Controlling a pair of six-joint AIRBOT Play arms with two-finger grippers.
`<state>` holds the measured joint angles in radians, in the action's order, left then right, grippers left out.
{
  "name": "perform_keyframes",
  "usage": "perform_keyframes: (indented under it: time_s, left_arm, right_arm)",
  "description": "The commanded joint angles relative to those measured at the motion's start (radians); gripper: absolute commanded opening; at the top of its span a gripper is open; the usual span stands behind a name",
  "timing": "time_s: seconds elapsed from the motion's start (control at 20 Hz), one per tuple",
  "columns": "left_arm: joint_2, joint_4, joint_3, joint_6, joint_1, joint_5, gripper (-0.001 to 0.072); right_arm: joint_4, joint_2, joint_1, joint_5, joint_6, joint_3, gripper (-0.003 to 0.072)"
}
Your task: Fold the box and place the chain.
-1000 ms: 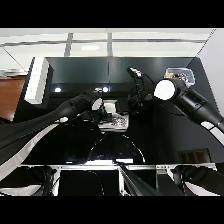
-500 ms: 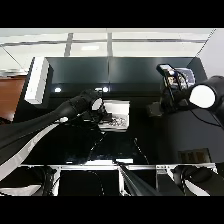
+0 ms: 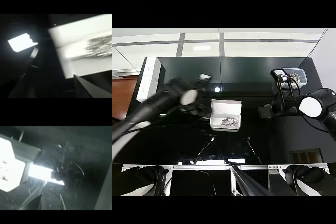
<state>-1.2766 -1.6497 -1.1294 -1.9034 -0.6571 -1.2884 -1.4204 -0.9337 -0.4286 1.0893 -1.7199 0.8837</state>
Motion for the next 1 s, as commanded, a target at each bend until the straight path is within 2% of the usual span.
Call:
perform_keyframes:
  time_s: [0.0, 0.05, 0.1, 0.15, 0.2, 0.25, 0.3, 0.4, 0.6, 0.8, 0.95]
  left_arm:
    - [0.208, -0.049, 0.202, 0.101, 0.216, 0.033, 0.0708]
    - [0.254, 0.058, 0.283, 0.158, 0.33, 0.102, 0.0707]
    - [0.28, 0.243, 0.349, 0.307, 0.431, 0.178, 0.07]
    - [0.287, 0.526, 0.411, 0.595, 0.521, 0.212, 0.07]
    - [0.28, 0.772, 0.457, 0.927, 0.575, 0.198, 0.0701]
    - [0.272, 0.918, 0.496, 1.276, 0.592, 0.193, 0.0705]
    - [0.264, 0.961, 0.521, 1.532, 0.584, 0.204, 0.0715]
    - [0.238, 0.981, 0.554, 1.91, 0.529, 0.311, 0.072]
    - [0.151, 0.981, 0.554, 2.222, 0.399, 0.473, 0.072]
    - [0.032, 0.983, 0.507, 2.296, 0.372, 0.468, 0.072]
    - [-0.051, 1.162, 0.477, 2.296, 0.385, 0.407, 0.072]
  right_arm:
    - [0.01, 0.001, 0.0, -0.063, 0.0, -0.006, 0.0272]
    - [0.01, 0.0, 0.0, -0.067, 0.0, -0.006, 0.0272]
    - [0.01, 0.0, 0.0, -0.072, 0.0, -0.006, 0.0272]
    - [0.01, 0.0, 0.0, -0.079, 0.0, -0.006, 0.0272]
    - [0.011, 0.0, 0.0, -0.085, 0.0, -0.006, 0.0272]
    - [0.011, 0.0, 0.0, -0.086, 0.0, -0.006, 0.0272]
    - [0.011, 0.0, 0.0, -0.086, 0.0, -0.006, 0.0272]
    - [0.011, 0.0, 0.0, -0.077, 0.0, -0.006, 0.0272]
    - [0.013, 0.0, 0.0, -0.066, -0.001, -0.006, 0.0272]
    - [0.013, 0.0, 0.0, -0.071, -0.008, -0.006, 0.0272]
    - [0.014, 0.0, 0.0, -0.077, -0.013, -0.006, 0.0272]
